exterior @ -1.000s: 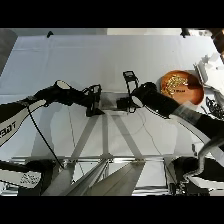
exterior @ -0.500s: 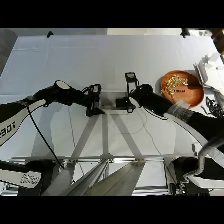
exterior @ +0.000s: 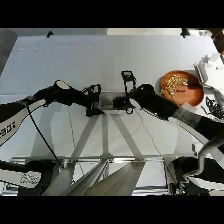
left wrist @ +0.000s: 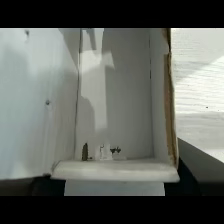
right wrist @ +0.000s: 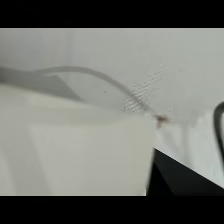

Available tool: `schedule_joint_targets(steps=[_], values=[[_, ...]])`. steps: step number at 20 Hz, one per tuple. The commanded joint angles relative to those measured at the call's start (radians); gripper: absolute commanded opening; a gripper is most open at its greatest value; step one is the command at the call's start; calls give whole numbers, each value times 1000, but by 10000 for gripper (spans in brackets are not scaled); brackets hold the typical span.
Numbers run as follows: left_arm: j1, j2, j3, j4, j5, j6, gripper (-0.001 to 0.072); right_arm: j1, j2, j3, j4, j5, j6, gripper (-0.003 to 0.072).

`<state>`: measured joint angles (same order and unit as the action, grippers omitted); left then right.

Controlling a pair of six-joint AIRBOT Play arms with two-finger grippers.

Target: Fold the box and place the chain.

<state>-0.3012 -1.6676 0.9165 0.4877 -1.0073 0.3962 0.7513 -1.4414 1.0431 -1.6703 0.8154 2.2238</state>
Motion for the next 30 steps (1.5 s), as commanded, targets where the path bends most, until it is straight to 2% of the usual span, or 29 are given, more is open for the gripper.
schedule_joint_targets(steps=[1,4,7,12,15,17,20,21,22,26,30], values=[[0,0,0,-1,0,-1,260,27,91,1,3,12,-34,477],[0,0,0,-1,1,-1,260,30,188,1,2,46,-82,477],[0,0,0,-1,0,-1,260,6,259,0,-1,133,-203,476],[0,0,0,-1,1,-1,260,-116,289,0,0,244,-295,476],[0,0,0,-1,0,-1,260,-221,289,0,-1,219,-296,475],[0,0,0,-1,1,-1,260,-335,287,0,-2,164,-296,475],[0,0,0,-1,1,-1,260,-508,283,0,-32,146,-296,488],[0,0,0,-1,1,-1,260,-569,283,0,-35,141,-296,608],[0,0,0,-1,1,-1,260,-624,282,0,-35,127,-300,672],[0,0,0,-1,1,-1,260,-803,227,0,-26,49,-402,698],[0,0,0,-1,0,-1,260,-875,92,20,52,12,-492,698]])
